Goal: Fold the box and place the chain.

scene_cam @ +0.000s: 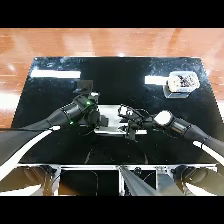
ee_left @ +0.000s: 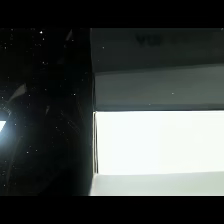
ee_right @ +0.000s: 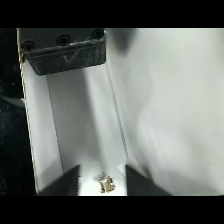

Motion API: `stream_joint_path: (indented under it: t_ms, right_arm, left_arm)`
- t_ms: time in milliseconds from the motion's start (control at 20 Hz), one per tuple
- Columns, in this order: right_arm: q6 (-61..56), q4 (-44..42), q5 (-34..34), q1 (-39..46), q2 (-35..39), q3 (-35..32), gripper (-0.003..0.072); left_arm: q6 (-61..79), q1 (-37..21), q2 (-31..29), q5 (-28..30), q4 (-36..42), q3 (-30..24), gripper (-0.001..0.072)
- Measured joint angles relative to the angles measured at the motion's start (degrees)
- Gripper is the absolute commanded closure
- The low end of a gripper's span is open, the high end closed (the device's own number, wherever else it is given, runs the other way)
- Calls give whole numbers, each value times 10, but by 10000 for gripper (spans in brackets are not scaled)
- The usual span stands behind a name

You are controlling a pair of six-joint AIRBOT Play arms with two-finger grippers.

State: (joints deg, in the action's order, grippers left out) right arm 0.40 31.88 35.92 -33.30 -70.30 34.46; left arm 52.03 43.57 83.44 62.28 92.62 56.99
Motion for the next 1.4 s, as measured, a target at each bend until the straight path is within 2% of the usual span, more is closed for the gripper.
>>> stream_joint_path:
  t_ms: [50,350,550,900,1050,1250,1400]
  right_arm:
    - [0,0,0,0,0,0,608]
    - [-16,1,11,12,10,5,608]
    - [-90,1,52,53,53,12,608]
    - [-374,11,235,196,98,14,609]
    - [-526,90,299,284,102,12,608]
    - [-696,207,329,375,103,-23,609]
    - [-751,221,308,385,94,-53,610]
  left_arm:
    - [0,0,0,0,0,0,691]
    - [0,0,0,0,1,0,691]
    - [0,0,0,-1,3,0,692]
    - [-8,0,0,-8,5,0,692]
    - [-10,0,0,-12,4,0,692]
    - [-10,0,0,-13,1,0,692]
    - [-10,0,0,-13,-2,0,692]
